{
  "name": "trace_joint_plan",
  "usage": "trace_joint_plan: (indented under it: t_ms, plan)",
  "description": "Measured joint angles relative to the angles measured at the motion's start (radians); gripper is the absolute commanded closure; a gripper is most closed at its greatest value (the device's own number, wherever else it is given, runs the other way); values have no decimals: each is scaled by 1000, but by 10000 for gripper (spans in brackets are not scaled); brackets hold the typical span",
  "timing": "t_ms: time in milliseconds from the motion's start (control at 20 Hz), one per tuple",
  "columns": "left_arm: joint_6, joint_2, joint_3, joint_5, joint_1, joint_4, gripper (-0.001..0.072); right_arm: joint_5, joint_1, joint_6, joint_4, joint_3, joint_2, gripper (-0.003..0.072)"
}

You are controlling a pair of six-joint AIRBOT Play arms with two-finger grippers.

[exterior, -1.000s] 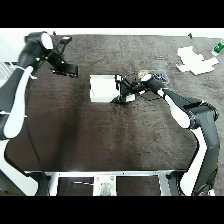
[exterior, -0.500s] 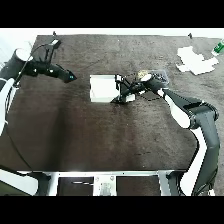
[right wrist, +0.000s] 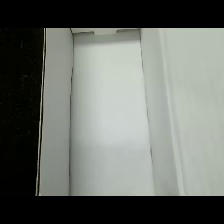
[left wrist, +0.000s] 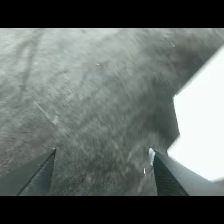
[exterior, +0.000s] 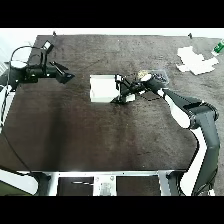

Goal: Fold the box and place the chain.

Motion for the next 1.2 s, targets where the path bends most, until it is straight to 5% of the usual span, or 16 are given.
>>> trace_joint_plan:
  t_ms: [600,1200]
  plan:
    - [190,-260,219,-296,4,63,7,0,0,0,0,0,0,119]
    - [243,-315,246,-356,0,62,7,0,0,0,0,0,0,119]
